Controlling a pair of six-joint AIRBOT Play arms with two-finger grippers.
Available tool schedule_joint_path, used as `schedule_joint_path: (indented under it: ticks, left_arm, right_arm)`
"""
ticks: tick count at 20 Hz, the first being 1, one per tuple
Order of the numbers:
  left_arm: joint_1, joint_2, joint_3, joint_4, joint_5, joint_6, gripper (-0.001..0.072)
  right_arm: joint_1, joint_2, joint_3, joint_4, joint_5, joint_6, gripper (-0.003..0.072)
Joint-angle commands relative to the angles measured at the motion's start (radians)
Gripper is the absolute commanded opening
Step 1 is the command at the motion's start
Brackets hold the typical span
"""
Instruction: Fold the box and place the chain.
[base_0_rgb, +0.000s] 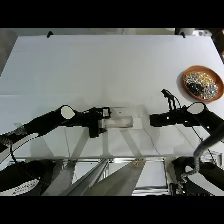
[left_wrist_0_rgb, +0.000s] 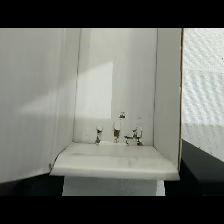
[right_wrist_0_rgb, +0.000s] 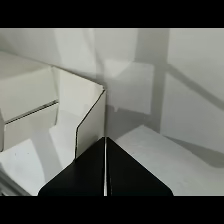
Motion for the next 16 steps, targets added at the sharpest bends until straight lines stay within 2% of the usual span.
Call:
schedule_joint_path:
  ticks: [1, 11, 12, 14, 16]
  left_arm:
    - [0.000, 0.000, -0.001, 0.000, 0.000, 0.000, 0.0207]
    - [0.000, 0.000, -0.001, 0.000, 0.000, 0.000, 0.0207]
    - [0.000, 0.000, -0.001, 0.000, 0.000, 0.000, 0.0207]
    - [0.000, 0.000, -0.001, 0.000, 0.000, 0.000, 0.0207]
    - [0.000, 0.000, -0.001, 0.000, 0.000, 0.000, 0.0207]
  right_arm:
    - [0.037, -0.006, -0.001, 0.033, 0.005, -0.023, 0.0016]
    - [0.093, -0.027, 0.002, 0.071, 0.005, -0.059, 0.0021]
    - [0.097, -0.026, 0.007, 0.065, 0.008, -0.063, 0.0080]
    - [0.096, -0.026, 0.017, 0.040, 0.037, -0.078, 0.0394]
    - [0.096, -0.026, 0.024, 0.048, 0.048, -0.077, 0.0403]
